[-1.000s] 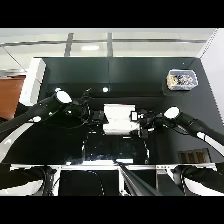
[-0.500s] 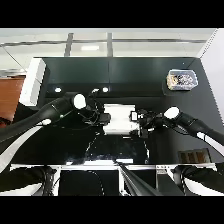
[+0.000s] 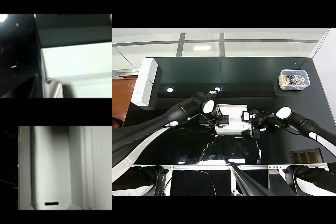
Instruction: Fold the box and place the chain.
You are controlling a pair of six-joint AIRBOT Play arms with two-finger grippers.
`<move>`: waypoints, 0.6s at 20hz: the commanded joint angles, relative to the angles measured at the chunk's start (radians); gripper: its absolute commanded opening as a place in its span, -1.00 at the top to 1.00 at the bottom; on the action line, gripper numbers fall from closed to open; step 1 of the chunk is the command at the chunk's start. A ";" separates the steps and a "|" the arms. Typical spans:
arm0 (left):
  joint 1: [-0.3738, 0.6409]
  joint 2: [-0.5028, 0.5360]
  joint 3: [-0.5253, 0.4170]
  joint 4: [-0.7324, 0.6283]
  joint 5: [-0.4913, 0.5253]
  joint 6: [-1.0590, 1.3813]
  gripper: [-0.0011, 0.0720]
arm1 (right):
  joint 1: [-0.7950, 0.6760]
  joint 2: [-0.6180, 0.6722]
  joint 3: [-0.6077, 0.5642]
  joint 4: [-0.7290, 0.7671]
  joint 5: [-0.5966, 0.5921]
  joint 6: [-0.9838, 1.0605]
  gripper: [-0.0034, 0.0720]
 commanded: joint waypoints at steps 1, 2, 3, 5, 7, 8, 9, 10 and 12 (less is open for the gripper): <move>-0.026 -0.033 0.034 0.035 -0.037 -0.051 0.03 | 0.000 0.001 0.000 0.000 0.000 0.000 0.57; -0.026 -0.034 0.034 0.038 -0.039 -0.051 0.12 | 0.001 0.001 0.000 0.000 0.001 0.000 0.58; -0.026 -0.034 0.034 0.041 -0.039 -0.051 0.22 | 0.001 0.001 0.000 0.000 0.001 0.000 0.58; -0.025 -0.034 0.037 0.043 -0.039 -0.051 0.22 | 0.000 0.001 0.000 0.000 0.000 0.000 0.57; -0.019 -0.034 0.039 0.042 -0.038 -0.051 0.24 | 0.000 0.001 0.000 0.000 0.000 0.000 0.58; -0.018 -0.034 0.039 0.043 -0.040 -0.053 0.59 | 0.001 0.001 0.000 0.000 0.000 0.000 0.58; -0.019 -0.034 0.039 0.042 -0.039 -0.053 0.72 | 0.001 0.001 0.000 0.000 0.000 0.000 0.58; -0.020 -0.035 0.039 0.041 -0.038 -0.055 0.89 | 0.001 0.001 0.000 0.000 0.000 0.000 0.58; -0.020 -0.037 0.039 0.042 -0.038 -0.059 0.91 | 0.001 0.001 0.000 0.000 0.000 0.000 0.58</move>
